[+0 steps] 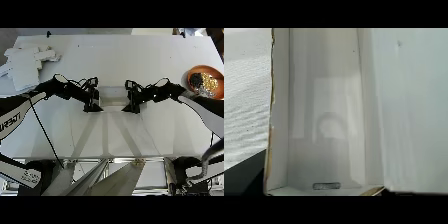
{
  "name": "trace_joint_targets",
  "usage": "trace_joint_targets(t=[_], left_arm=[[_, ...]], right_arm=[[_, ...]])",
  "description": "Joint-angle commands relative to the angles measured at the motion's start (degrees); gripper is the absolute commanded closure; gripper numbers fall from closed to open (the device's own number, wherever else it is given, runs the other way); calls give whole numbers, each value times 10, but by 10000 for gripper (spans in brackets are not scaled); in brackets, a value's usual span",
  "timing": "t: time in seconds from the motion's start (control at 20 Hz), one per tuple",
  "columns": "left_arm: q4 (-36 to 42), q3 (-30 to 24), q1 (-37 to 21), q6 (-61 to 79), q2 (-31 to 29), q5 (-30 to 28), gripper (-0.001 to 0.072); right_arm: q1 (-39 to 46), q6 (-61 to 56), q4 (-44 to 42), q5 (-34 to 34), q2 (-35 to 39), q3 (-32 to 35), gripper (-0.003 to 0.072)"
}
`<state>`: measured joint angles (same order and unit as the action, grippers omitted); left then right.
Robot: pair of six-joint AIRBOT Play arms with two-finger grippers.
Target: Fold the box and place the chain.
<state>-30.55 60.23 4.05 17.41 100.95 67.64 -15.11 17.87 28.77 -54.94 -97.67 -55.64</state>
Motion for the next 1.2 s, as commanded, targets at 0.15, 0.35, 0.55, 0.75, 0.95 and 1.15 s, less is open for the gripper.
trace_joint_targets(t=[0.15,0.35,0.55,0.75,0.95,1.15], left_arm=[[1,0,0,1,-1,-5,310],[1,0,0,1,-1,-5,310],[1,0,0,1,-1,-5,310],[1,0,0,1,-1,-5,310],[1,0,0,1,-1,-5,310],[1,0,0,1,-1,-5,310]], right_arm=[[0,0,-1,-12,21,-1,-19],[0,0,4,-14,45,-1,-22],[0,-47,99,-24,73,-1,-22],[0,-132,181,-32,120,-1,-22],[0,-151,210,-32,174,-1,-21],[-1,-172,215,-35,223,-1,94]])
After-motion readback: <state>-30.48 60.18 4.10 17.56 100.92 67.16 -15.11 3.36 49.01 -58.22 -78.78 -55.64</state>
